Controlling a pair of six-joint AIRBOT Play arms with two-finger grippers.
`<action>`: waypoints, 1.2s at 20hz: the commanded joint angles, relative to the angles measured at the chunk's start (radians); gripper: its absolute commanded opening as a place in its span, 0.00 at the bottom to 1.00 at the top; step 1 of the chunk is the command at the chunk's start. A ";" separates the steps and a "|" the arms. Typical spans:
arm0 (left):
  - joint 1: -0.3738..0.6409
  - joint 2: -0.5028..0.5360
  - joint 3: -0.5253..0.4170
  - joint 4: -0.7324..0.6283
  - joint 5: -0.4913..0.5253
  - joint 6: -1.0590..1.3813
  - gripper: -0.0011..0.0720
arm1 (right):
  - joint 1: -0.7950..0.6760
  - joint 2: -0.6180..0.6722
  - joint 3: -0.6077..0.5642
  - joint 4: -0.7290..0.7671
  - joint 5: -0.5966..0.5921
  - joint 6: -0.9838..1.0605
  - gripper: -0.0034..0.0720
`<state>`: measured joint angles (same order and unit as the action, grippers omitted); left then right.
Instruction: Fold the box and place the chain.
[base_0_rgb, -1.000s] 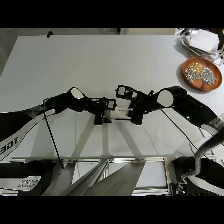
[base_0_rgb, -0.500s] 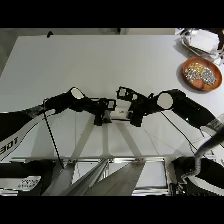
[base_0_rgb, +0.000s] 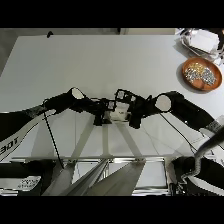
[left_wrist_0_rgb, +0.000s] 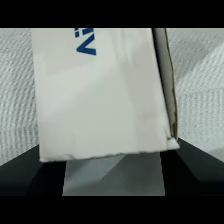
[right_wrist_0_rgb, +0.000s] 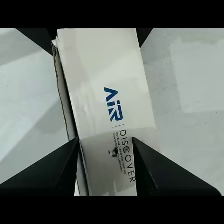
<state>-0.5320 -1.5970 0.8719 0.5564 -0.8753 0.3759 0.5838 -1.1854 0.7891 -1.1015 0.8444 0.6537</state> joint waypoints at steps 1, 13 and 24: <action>0.000 0.001 0.001 -0.002 0.003 -0.002 0.39 | 0.003 0.010 -0.003 0.000 -0.017 -0.008 0.60; 0.000 0.001 0.001 -0.002 0.003 -0.002 0.39 | -0.029 0.113 -0.003 0.101 -0.024 -0.008 0.65; 0.000 0.001 0.001 -0.002 0.003 -0.002 0.39 | -0.256 0.080 -0.283 0.808 0.003 -0.589 0.06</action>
<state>-0.5320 -1.5970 0.8719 0.5541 -0.8722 0.3740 0.3676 -1.0866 0.5732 -0.4435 0.8371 0.2047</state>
